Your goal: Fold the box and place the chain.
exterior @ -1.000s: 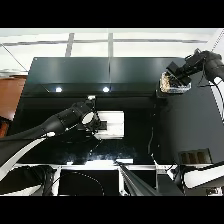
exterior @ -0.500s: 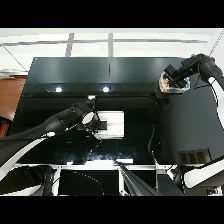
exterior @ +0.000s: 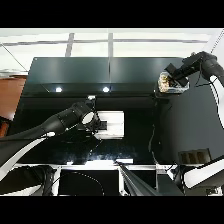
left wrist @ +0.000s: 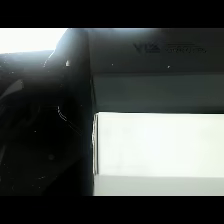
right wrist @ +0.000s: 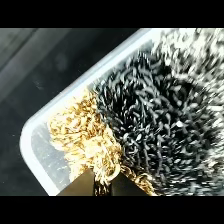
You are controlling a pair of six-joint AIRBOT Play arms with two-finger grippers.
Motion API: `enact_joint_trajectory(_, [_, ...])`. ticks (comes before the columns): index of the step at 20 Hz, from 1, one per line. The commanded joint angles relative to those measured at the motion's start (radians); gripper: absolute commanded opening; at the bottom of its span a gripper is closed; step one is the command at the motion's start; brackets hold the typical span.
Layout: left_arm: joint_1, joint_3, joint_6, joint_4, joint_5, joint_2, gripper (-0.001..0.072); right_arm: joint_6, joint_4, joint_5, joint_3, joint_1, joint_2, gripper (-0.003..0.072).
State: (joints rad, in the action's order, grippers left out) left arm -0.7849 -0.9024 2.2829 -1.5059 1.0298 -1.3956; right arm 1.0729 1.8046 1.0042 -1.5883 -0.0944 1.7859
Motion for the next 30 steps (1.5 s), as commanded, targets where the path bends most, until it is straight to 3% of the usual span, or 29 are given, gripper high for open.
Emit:
enact_joint_trajectory(1, [0.000, 0.000, -0.001, 0.000, 0.000, 0.000, 0.0029, 0.079, 0.002, 0.063, -0.047, -0.017, -0.037, 0.0026])
enact_joint_trajectory(8, [0.000, 0.000, -0.001, -0.001, -0.005, 0.000, 0.0029, 0.226, 0.033, 0.089, -0.163, -0.024, -0.243, 0.0024])
enact_joint_trajectory(13, [0.000, 0.000, -0.010, 0.000, 0.001, 0.001, 0.0029, 0.267, 0.067, 0.147, -0.314, -0.024, -0.396, 0.0023])
enact_joint_trajectory(17, [0.000, 0.000, -0.010, 0.000, 0.008, 0.001, 0.0029, 0.372, 0.186, 0.182, -0.442, -0.024, -0.476, 0.0022])
enact_joint_trajectory(20, [0.000, 0.000, -0.010, 0.000, 0.004, 0.000, 0.0029, 0.492, 0.227, 0.280, -0.473, -0.024, -0.534, 0.0023])
enact_joint_trajectory(23, [0.000, 0.000, -0.010, 0.000, 0.002, 0.000, 0.0029, 0.560, 0.262, 0.468, -0.471, -0.022, -0.582, 0.0023])
enact_joint_trajectory(27, [0.000, 0.000, -0.010, 0.000, -0.001, 0.000, 0.0029, 0.586, 0.314, 0.571, -0.467, 0.007, -0.620, 0.0023])
enact_joint_trajectory(30, [0.000, 0.000, -0.010, 0.000, -0.001, 0.000, 0.0029, 0.630, 0.316, 0.613, -0.459, 0.113, -0.630, 0.0022])
